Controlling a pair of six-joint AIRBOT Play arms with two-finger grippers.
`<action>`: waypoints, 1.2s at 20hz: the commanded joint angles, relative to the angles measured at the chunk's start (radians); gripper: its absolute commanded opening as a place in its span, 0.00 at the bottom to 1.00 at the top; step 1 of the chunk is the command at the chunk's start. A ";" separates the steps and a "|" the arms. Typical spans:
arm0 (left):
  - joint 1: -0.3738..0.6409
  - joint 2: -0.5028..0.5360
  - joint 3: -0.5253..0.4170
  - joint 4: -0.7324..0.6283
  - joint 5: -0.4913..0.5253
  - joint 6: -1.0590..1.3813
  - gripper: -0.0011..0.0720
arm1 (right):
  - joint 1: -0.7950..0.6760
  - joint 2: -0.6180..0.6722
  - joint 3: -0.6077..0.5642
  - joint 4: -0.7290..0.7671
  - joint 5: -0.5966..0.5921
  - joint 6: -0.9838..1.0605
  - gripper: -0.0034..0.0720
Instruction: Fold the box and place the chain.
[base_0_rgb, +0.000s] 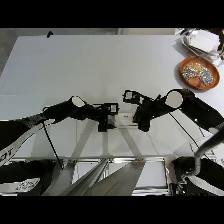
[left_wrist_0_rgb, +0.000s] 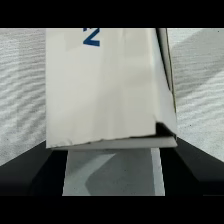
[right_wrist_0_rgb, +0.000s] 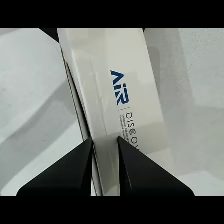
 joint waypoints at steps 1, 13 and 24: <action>0.000 0.000 0.000 0.000 0.000 0.000 0.45 | -0.002 0.021 0.001 0.009 -0.007 -0.004 0.21; 0.000 0.000 0.000 0.000 0.000 0.000 0.45 | -0.021 0.034 -0.012 0.060 -0.021 -0.038 0.21; 0.000 0.000 0.000 0.000 0.000 0.000 0.45 | 0.007 0.034 -0.068 0.036 -0.023 -0.056 0.21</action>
